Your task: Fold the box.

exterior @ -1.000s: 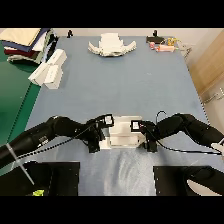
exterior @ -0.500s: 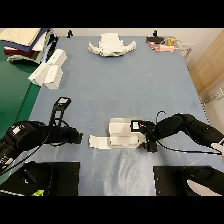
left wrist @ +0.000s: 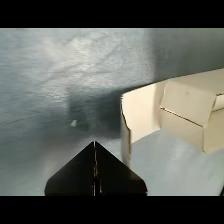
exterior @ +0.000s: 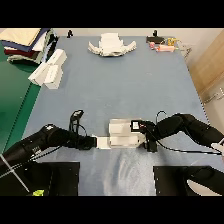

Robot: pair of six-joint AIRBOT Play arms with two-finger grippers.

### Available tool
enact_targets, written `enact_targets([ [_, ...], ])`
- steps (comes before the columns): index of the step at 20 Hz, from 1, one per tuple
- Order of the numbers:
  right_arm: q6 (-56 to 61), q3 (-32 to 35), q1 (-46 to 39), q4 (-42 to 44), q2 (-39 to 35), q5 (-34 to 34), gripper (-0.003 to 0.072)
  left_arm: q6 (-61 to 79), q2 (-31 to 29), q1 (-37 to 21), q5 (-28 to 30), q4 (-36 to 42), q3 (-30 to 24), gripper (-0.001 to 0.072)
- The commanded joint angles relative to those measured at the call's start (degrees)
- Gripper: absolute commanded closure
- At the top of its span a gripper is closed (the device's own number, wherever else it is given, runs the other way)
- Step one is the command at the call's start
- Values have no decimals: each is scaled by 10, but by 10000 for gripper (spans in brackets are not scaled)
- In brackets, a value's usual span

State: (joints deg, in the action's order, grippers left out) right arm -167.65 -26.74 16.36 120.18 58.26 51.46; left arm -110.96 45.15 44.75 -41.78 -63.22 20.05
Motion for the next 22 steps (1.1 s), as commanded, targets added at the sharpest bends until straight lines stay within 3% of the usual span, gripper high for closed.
enact_targets([
  [1, 0, 0, 0, 0, 0, 0, 209, 47, 63, 51, 75, 65, 15, 697],
  [7, 0, 0, 0, 0, 0, 0, 209, 100, 44, 58, 59, 62, 81, 696],
  [11, 0, 0, 0, 0, 0, 0, 209, 95, 34, 55, 43, 54, 89, 684],
  [12, 0, 0, 0, 0, 0, 0, 209, 95, 34, 55, 42, 54, 89, 442],
  [13, 0, 0, 0, 0, 0, 0, 209, 91, 34, 55, 42, 54, 89, 343],
  [18, 0, 0, 0, 0, 0, 0, 209, 91, 34, 55, 44, 54, 89, 361],
  [22, 0, 0, 0, 0, 0, 0, 209, 96, 35, 56, 86, 71, 89, 360],
])
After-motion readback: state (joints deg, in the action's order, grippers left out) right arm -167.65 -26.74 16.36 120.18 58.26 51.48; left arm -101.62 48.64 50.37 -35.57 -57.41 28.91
